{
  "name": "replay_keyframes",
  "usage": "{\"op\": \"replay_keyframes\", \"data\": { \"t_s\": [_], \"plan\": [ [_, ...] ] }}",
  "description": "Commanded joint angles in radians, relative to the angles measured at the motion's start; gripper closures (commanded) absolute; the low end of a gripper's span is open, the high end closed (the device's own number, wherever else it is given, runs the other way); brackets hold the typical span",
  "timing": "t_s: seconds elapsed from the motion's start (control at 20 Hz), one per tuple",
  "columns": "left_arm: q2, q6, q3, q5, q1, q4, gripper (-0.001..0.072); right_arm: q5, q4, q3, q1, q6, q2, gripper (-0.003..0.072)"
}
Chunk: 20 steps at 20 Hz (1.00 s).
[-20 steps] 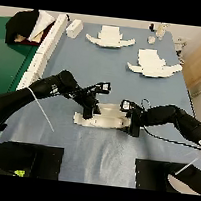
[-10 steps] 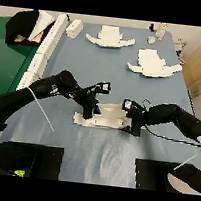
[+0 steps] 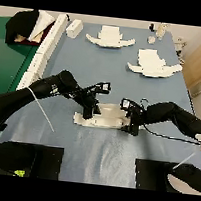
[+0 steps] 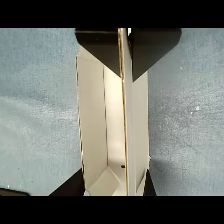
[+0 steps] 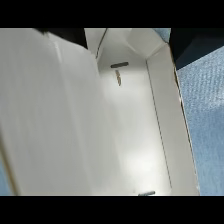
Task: Fold the box.
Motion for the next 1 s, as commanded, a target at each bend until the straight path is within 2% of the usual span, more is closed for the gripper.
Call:
{"op": "replay_keyframes", "data": {
  "t_s": [0.0,0.95],
  "plan": [
    [0.0,0.0,0.0,0.0,0.0,0.0,0.0695,0.005,-0.003,0.003,0.023,0.0,-0.023,-0.002],
    [0.0,0.0,0.0,0.0,0.0,0.0,0.0695,0.019,-0.055,0.003,0.038,0.0,-0.032,-0.0004]
  ]
}}
